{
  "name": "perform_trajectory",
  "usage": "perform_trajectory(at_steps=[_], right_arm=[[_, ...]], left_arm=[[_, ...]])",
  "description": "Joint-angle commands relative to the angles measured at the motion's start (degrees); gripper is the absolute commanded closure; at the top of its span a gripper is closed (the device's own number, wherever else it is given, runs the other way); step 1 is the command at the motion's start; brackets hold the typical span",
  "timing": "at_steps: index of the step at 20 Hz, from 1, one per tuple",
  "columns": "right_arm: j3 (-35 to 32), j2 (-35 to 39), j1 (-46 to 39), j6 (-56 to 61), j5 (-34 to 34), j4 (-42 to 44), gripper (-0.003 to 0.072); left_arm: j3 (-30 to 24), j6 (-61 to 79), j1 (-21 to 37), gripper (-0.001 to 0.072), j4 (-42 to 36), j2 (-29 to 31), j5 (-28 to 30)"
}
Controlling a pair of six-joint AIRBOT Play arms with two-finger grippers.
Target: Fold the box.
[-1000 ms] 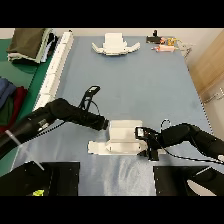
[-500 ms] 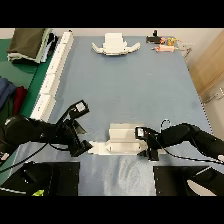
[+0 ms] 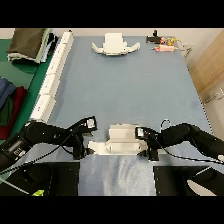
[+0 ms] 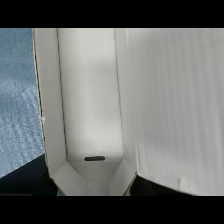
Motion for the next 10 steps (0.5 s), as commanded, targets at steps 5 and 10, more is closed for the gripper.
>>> perform_trajectory(at_steps=[5, 10], right_arm=[[-0.02, 0.02, 0.02, 0.0, 0.0, 0.0, 0.0166], [-0.02, 0.02, 0.02, 0.0, 0.0, 0.0, 0.0166]], left_arm=[[-1.49, 24.15, -3.28, 0.0012, -15.06, -12.76, 7.65], [-1.46, 27.63, -8.52, 0.0066, -20.02, -19.28, 17.4]])
